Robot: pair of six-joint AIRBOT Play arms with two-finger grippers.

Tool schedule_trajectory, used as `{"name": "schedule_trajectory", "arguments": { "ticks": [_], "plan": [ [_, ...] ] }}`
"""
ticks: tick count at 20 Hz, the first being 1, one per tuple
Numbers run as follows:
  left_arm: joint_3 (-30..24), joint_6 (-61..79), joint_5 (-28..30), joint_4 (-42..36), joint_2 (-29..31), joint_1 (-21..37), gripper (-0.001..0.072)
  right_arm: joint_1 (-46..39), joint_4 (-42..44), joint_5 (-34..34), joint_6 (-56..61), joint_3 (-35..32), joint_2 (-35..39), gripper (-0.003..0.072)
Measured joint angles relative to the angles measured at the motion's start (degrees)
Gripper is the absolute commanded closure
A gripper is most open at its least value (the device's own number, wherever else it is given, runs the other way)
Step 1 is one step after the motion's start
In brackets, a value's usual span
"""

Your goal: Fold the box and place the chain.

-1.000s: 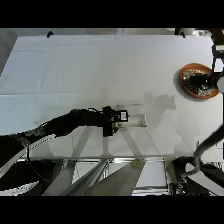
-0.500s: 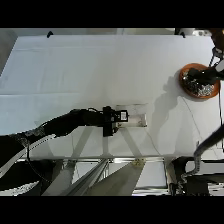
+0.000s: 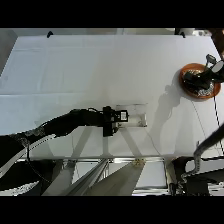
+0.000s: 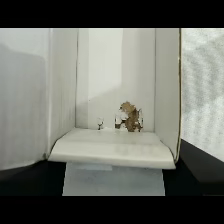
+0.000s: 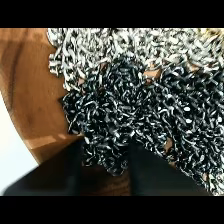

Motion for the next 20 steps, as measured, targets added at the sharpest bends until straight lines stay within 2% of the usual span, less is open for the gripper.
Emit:
{"name": "schedule_trajectory", "arguments": {
  "ticks": [1,3,4,11,16,20],
  "plan": [
    [0.0,0.0,0.0,0.0,0.0,-0.02,0.0513,0.0,0.04,0.02,0.02,0.02,-0.02,0.0546],
    [0.0,0.0,0.0,-0.02,0.0,-0.02,0.0513,0.0,0.13,0.22,0.07,0.04,-0.02,0.0645],
    [0.0,0.0,0.0,-0.02,0.0,-0.02,0.0513,0.0,0.11,0.37,0.07,0.04,0.04,0.0653],
    [0.0,0.0,0.0,-0.02,0.0,-0.02,0.0513,0.0,-0.7,1.33,-0.04,0.02,5.07,0.0674],
    [0.0,0.0,0.0,0.0,0.0,-0.02,0.0513,0.0,-1.07,2.99,-3.96,0.02,13.2,0.0674],
    [0.0,0.0,0.0,0.0,0.0,-0.02,0.0513,0.0,-1.07,7.65,-7.28,0.02,21.44,0.0675]
  ]
}}
